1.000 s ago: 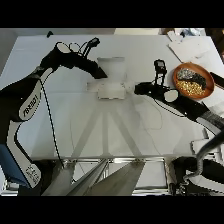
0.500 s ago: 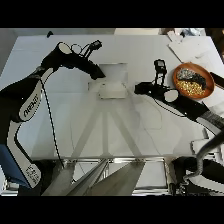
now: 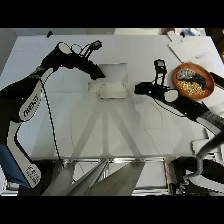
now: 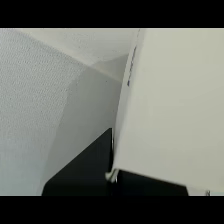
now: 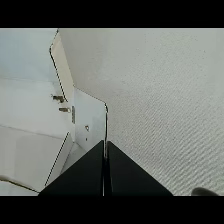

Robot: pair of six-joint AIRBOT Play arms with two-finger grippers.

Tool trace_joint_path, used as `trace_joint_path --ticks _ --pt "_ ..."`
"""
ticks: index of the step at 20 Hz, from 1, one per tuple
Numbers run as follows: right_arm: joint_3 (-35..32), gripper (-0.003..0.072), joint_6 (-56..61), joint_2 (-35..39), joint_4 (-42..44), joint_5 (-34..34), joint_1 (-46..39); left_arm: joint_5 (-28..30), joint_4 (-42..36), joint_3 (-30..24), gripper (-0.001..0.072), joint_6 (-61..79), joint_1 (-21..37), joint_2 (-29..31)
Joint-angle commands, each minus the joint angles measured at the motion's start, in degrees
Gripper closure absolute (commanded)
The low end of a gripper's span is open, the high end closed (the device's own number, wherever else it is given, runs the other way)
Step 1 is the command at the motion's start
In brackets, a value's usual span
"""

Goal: Fold the box and place the chain.

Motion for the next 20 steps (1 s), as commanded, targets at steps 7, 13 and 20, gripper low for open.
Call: trace_joint_path --ticks 7,13,20 --pt "-0.04 0.0664 0.04 0.00 0.04 -0.33 0.07 0.11 0.02 0.04 0.0699 -0.22 0.00 0.02" --pt "0.02 0.0158 0.04 3.96 0.04 -0.55 -0.22 -3.08 0.09 0.04 0.0706 -3.69 0.00 2.34" --pt "0.02 0.0160 0.04 22.23 -0.44 3.39 -10.78 -12.63 7.98 -0.48 0.0712 -4.76 0.20 22.40"
